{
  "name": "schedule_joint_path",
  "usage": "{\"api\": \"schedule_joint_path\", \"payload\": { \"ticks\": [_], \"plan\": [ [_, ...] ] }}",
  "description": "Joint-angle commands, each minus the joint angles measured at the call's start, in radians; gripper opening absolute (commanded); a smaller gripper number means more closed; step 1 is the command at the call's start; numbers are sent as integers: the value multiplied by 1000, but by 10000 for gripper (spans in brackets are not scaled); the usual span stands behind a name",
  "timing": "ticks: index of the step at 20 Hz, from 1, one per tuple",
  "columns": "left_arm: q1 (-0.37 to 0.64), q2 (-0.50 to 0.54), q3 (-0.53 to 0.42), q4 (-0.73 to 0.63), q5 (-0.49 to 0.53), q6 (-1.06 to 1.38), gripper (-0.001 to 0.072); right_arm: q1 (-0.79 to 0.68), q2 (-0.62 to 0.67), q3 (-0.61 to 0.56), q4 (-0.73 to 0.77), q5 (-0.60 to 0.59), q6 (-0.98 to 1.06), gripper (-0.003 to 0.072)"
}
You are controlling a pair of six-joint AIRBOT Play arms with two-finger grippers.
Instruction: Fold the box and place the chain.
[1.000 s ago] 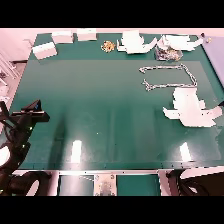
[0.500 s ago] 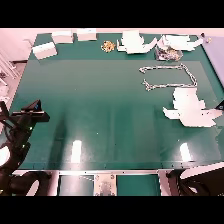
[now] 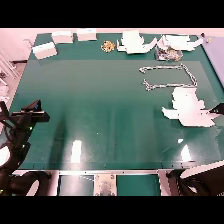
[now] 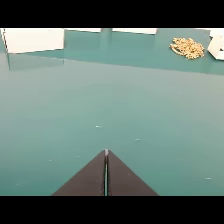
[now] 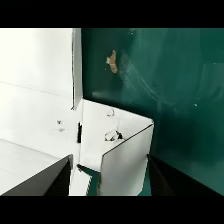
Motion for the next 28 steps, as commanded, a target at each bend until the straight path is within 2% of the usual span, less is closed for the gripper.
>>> {"api": "schedule_joint_path", "payload": {
  "ticks": [1,8,9,12,13,14,16,17,18,20,24,28],
  "plan": [
    [0,1,0,0,0,0,21,-19,-17,1,36,14,-34,569],
    [0,1,0,0,0,0,21,-42,-80,5,54,13,-34,563],
    [0,1,0,0,0,0,21,-42,-93,5,72,30,-34,521],
    [0,1,0,0,0,0,21,-42,-126,5,166,81,-34,511],
    [0,1,0,0,0,0,21,-41,-134,4,189,90,-34,486],
    [0,1,0,0,0,0,21,-41,-139,4,204,101,-34,382],
    [0,1,0,0,0,0,21,-41,-140,-1,209,106,-34,334],
    [0,1,0,0,0,0,21,-41,-140,-6,209,118,-34,227],
    [0,1,0,0,0,0,21,-41,-140,-11,209,119,-34,219],
    [0,1,0,0,0,0,21,-41,-140,-27,210,133,-34,140],
    [0,1,0,0,0,0,21,-41,-140,-61,209,167,-56,140],
    [0,1,0,0,0,0,21,-41,-140,-66,210,191,-56,7]
  ]
}}
